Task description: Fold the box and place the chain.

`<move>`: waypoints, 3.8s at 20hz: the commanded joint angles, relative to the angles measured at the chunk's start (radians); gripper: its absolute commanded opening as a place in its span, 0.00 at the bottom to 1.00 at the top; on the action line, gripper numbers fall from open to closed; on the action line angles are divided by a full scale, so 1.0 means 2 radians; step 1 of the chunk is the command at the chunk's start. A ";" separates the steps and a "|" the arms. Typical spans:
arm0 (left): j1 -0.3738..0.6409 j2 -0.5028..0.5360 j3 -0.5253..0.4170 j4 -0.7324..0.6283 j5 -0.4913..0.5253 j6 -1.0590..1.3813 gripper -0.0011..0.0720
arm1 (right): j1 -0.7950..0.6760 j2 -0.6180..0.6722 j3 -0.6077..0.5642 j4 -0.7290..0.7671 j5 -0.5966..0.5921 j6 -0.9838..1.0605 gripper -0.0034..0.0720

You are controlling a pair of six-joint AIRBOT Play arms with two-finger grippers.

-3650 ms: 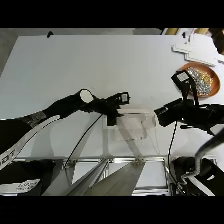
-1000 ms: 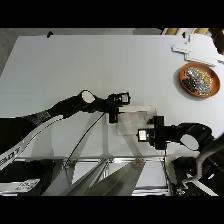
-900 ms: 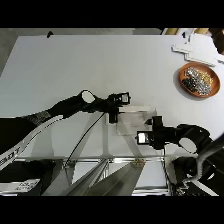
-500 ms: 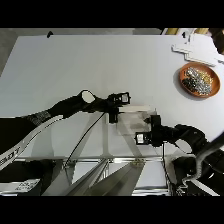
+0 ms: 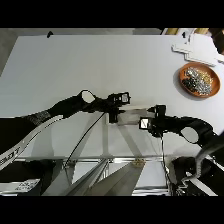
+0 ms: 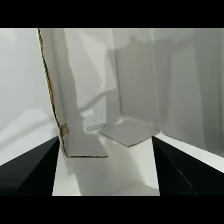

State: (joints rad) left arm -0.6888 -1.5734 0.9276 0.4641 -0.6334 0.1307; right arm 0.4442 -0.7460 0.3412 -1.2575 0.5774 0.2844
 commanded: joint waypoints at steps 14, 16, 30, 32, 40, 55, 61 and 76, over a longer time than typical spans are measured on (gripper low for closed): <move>0.000 0.000 0.000 0.000 0.000 0.000 0.03 | -0.163 -0.085 0.006 0.264 0.051 -0.249 0.95; 0.000 0.000 0.000 0.000 0.000 0.000 0.03 | -0.172 -0.095 0.006 0.287 0.060 -0.284 0.95; 0.000 0.000 0.000 0.000 0.000 0.000 0.03 | -0.173 -0.220 0.044 0.328 0.125 -0.330 0.96; 0.000 0.000 0.000 0.000 0.000 0.000 0.03 | -0.173 -0.220 0.044 0.328 0.136 -0.330 0.95; 0.000 0.000 0.000 0.000 0.000 0.000 0.03 | -0.160 -0.224 0.044 0.327 0.135 -0.330 0.89; 0.000 0.000 0.000 0.000 0.000 0.000 0.03 | -0.181 -0.224 0.044 0.324 0.133 -0.332 0.96; 0.000 0.000 0.000 0.000 0.000 0.000 0.03 | -0.194 -0.224 0.044 0.349 0.140 -0.369 0.97; 0.000 0.000 0.000 0.000 0.000 0.000 0.03 | -0.191 -0.245 0.042 0.370 0.136 -0.409 0.82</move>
State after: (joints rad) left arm -0.6895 -1.5734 0.9276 0.4641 -0.6331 0.1310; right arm 0.0620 -1.2320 0.4259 -0.5228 0.8478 -0.5259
